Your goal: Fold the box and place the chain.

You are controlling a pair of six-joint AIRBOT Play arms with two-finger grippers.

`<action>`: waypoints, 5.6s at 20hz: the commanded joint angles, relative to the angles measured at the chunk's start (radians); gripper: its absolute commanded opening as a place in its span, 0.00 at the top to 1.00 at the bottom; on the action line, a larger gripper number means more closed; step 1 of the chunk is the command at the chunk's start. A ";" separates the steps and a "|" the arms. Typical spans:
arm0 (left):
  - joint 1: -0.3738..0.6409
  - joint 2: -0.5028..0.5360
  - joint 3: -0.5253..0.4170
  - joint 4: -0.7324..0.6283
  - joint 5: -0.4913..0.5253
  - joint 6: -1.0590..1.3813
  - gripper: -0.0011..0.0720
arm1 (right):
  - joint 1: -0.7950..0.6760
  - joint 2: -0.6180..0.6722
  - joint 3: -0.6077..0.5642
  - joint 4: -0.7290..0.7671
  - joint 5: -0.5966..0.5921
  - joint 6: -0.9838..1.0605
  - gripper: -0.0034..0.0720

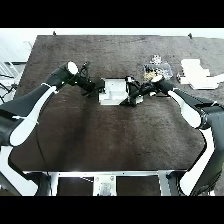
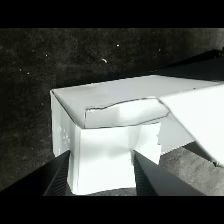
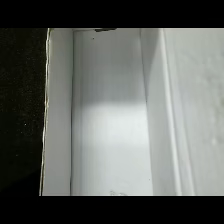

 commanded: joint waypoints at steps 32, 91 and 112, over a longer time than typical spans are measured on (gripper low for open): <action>-0.111 -0.032 0.076 0.284 0.014 -0.256 0.41 | 0.001 0.000 0.000 0.000 0.000 0.000 0.18; -0.175 -0.323 0.497 0.552 -0.373 -0.286 0.52 | 0.001 0.000 0.000 0.000 0.000 0.000 0.18; -0.155 -0.320 0.497 0.437 -0.359 -0.254 0.46 | 0.001 0.000 0.000 0.000 0.000 0.000 0.18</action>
